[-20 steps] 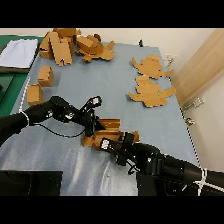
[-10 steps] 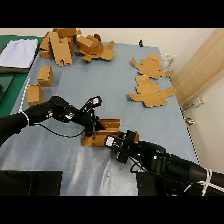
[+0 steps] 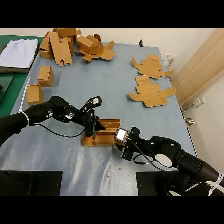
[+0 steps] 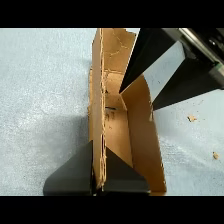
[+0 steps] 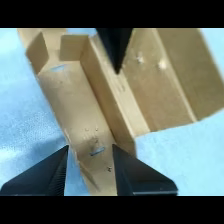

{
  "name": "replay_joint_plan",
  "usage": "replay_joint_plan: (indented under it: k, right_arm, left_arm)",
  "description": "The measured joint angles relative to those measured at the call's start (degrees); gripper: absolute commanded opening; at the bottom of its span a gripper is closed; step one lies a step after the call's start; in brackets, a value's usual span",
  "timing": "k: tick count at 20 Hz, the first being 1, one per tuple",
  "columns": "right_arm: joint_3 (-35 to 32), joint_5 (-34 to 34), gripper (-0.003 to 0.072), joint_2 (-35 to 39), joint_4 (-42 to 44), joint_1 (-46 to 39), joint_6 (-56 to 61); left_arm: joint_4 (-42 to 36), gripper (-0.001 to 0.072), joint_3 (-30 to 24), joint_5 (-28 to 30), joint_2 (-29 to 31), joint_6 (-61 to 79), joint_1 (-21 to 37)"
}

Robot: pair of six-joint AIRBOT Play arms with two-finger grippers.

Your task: Fold the box.

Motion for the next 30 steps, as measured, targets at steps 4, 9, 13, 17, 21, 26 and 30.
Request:
replay_joint_plan:
  k: [4,9,13,17,21,26,30]
  right_arm:
    - [1.2,3.45,0.0407,0.11,7.58,-5.57,-10.47]
    - [3.23,6.32,0.0407,-0.02,12.68,-10.27,-20.81]
    - [5.4,9.33,0.0407,-2.67,14.29,-11.72,-26.56]
    - [7.78,12.39,0.0473,-3.85,15.93,-12.11,-29.27]
    - [9.25,17.77,0.0555,1.57,12.57,-9.84,-29.73]
    - [8.68,27.17,0.0555,7.28,7.69,0.48,-22.16]
    - [5.09,26.4,0.0598,7.67,2.82,8.44,-17.53]
  left_arm:
    - [0.02,0.001,0.0,0.02,0.0,0.0,0.0]
    - [0.0,0.001,0.0,0.07,0.0,0.0,0.0]
    - [0.02,0.001,0.0,-0.02,0.0,-0.02,0.0]
    - [0.0,0.001,0.0,-0.02,0.0,-0.02,0.0]
    - [0.0,0.001,0.0,0.0,0.0,-0.02,0.0]
    - [0.0,0.001,0.0,0.02,0.0,-0.02,0.0]
    - [0.0,0.001,0.0,0.04,0.0,-0.02,0.0]
